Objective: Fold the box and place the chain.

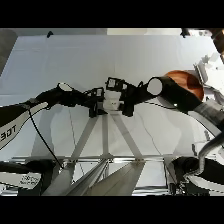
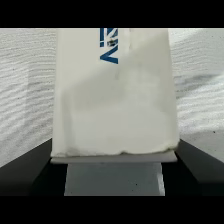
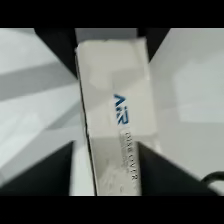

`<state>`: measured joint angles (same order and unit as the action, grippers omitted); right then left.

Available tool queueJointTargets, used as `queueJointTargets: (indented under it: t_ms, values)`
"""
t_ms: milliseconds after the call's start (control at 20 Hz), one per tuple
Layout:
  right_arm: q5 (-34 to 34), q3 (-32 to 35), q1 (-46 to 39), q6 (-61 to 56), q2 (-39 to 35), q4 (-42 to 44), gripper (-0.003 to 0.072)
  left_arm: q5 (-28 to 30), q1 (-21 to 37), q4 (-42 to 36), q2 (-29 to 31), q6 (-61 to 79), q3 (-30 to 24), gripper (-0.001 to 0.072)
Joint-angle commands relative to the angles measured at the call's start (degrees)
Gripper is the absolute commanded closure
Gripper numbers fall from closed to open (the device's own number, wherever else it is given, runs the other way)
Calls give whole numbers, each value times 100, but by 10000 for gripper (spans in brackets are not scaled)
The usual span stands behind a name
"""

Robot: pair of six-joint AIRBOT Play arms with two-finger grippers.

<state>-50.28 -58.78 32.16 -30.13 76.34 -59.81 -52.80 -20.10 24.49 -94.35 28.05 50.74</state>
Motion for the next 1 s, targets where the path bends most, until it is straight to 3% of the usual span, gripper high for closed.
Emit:
queueJointTargets:
  t_ms: [0, 50, 350, 500, 750, 950]
  values:
    - [199, -2, -177, -136, -232, 914, 586, 9, 0, -2, 0, 2, -2, 452]
    - [188, -2, -299, -136, -225, 1311, 675, 11, 0, -2, 0, 2, -2, 452]
    - [0, 0, -754, -973, 153, 2564, 677, 11, 0, -2, 0, 2, -2, 452]
    - [-446, 120, -734, -1113, 654, 2605, 677, 9, 0, -2, 0, 2, -2, 452]
    - [-387, 769, -723, -1143, 916, 2573, 678, 11, 0, -2, 0, 2, -2, 452]
    - [-262, 802, -730, -1145, 909, 2579, 678, 11, 0, -2, 0, 2, -2, 452]
